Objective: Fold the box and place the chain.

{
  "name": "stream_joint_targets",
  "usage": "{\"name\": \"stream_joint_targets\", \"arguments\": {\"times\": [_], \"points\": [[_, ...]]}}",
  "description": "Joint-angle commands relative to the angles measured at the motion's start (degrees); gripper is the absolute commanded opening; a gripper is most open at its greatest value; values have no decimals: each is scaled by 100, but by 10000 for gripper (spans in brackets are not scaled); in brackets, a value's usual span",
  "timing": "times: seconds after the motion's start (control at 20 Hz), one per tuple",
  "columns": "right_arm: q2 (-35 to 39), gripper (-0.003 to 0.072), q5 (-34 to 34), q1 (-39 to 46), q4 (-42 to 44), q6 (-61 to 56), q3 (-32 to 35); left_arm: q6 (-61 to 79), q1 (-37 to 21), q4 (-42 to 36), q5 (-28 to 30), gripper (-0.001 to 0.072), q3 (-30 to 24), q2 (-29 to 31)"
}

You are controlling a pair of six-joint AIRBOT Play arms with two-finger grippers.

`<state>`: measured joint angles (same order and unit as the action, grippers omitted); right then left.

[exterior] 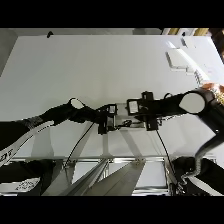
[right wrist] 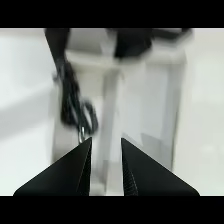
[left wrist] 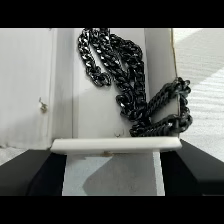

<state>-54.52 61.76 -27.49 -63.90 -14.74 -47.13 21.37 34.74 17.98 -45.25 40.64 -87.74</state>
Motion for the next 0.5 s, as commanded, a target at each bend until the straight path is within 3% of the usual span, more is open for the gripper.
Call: {"name": "stream_joint_targets", "arguments": {"times": [0.0,0.2,0.45], "points": [[227,181,940,955,-225,479,57,0,0,2,0,290,4,-2],[225,182,332,1644,-216,643,791,0,-2,2,2,290,4,-2],[131,208,-503,1676,356,1606,1709,0,0,2,2,290,4,-2]]}}
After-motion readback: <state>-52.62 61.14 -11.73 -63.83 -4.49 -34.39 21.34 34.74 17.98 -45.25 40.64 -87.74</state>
